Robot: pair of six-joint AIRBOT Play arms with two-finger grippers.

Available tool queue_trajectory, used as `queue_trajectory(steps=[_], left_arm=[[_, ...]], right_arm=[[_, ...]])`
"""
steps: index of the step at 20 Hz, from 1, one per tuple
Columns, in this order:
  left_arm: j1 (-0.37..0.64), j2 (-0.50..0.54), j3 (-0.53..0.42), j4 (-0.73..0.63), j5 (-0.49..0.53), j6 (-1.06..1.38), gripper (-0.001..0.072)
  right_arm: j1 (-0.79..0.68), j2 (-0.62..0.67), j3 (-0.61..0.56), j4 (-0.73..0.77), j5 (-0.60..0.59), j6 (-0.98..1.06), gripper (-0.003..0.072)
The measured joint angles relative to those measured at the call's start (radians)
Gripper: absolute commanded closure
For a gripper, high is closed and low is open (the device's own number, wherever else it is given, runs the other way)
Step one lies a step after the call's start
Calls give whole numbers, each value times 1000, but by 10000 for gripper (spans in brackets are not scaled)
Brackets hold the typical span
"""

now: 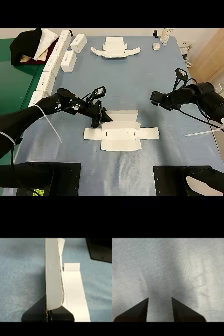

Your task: Fold the box.

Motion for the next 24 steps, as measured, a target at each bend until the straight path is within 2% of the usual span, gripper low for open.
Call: queue_trajectory(steps=[4, 8, 11, 18, 24], left_arm=[[-3, 68, -24, -33, 29, 39, 701], [-41, 184, -114, -72, 148, 146, 701], [-89, 227, -178, -96, 220, 235, 700], [-151, 245, -241, -217, 351, 417, 696], [-158, 244, -249, -155, 412, 328, 696]], right_arm=[[0, 0, 0, 1, 0, 0, 238], [0, 0, 0, 2, 0, 0, 238], [0, 0, 0, 2, 0, 0, 238], [0, 0, 0, 5, 0, 0, 238], [0, 0, 0, 9, -1, 0, 238]])
